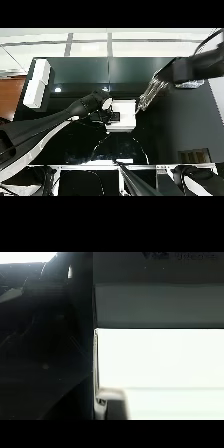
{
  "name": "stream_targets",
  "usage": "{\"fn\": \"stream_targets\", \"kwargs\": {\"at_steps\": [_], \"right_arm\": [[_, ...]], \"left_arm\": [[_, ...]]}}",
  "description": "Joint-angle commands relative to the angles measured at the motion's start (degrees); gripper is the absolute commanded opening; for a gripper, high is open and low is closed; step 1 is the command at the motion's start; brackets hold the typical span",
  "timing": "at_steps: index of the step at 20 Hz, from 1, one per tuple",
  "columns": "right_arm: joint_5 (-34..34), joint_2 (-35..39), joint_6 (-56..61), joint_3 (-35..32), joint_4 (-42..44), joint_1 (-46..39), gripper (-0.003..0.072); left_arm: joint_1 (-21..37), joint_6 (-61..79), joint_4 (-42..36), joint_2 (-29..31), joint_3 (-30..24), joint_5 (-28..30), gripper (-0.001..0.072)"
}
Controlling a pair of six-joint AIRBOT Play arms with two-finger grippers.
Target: Fold the box and place the chain.
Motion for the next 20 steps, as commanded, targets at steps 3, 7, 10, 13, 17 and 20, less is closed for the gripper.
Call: {"fn": "stream_targets", "kwargs": {"at_steps": [3,7,10,13,17,20], "right_arm": [[-4.00,-0.13,-0.02,-2.43,0.33,5.88,0.0013],[-8.09,-1.70,-0.02,-7.52,0.79,7.58,0.0013],[-10.80,-2.19,-0.04,-12.55,1.11,7.74,0.0013],[-11.69,-2.23,-0.07,-13.99,1.25,7.74,0.0013],[-11.23,-2.19,-0.48,-13.62,5.35,7.56,0.0014],[-8.79,-2.16,-0.61,-9.88,5.73,6.97,0.0014]], "left_arm": [[0.00,0.02,-0.02,-0.02,0.00,0.07,0.0028],[0.00,0.02,-0.02,-0.02,0.00,0.07,0.0028],[0.02,0.02,-0.02,-0.02,0.00,0.20,0.0029],[0.00,0.02,-0.02,-0.02,0.00,0.26,0.0028],[0.00,0.02,-0.02,-0.02,0.00,0.17,0.0028],[0.02,0.02,-0.02,-0.02,0.00,0.20,0.0028]]}}
